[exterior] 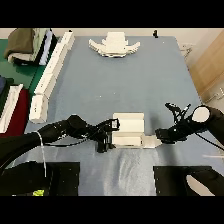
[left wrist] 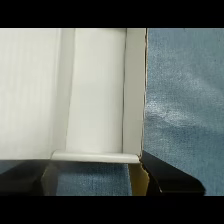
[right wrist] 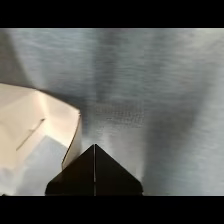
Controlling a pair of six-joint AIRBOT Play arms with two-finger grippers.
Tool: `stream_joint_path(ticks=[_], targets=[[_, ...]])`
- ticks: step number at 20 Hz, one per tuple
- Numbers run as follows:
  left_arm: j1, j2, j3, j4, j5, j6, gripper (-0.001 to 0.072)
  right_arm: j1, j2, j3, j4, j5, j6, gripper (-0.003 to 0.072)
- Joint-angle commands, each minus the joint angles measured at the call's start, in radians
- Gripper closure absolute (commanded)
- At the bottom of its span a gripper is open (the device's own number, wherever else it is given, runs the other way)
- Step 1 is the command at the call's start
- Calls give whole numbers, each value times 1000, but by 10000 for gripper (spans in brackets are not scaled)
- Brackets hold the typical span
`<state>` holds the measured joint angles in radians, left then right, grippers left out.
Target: Fold the box.
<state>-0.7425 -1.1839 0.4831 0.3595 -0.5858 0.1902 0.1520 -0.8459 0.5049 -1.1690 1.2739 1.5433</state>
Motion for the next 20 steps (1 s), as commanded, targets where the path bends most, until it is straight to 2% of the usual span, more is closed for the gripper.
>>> stream_joint_path(ticks=[1, 2, 3, 5, 9, 11, 12, 14, 17, 20], targets=[[0, 0, 1, 0, 0, 0, 248, -4, 81, 0, 77, 20, -26, 682], [0, 0, 1, 0, 0, 1, 248, -4, 96, 0, 78, 19, -26, 648], [0, 0, 1, 0, 0, 0, 248, -4, 103, 0, 78, 18, -26, 575], [0, 0, 1, 0, 0, 0, 248, 0, 103, -5, 105, 3, -50, 375], [0, 0, 1, 0, 0, 0, 248, 0, 99, -18, 291, -58, -135, 359], [0, -1, 1, 0, 0, 0, 248, 0, 97, -18, 339, -74, -142, 359], [0, 0, 1, 0, 0, 0, 248, 0, 94, -18, 333, -80, -142, 359], [0, 0, 1, 0, 0, 1, 248, 0, 72, -18, 300, -82, -138, 301], [0, 0, 1, 0, 0, 0, 248, 22, 31, -18, 280, -109, -132, 304], [0, 0, 1, 0, 0, 0, 248, 139, 3, -16, 194, -167, -28, 323]])
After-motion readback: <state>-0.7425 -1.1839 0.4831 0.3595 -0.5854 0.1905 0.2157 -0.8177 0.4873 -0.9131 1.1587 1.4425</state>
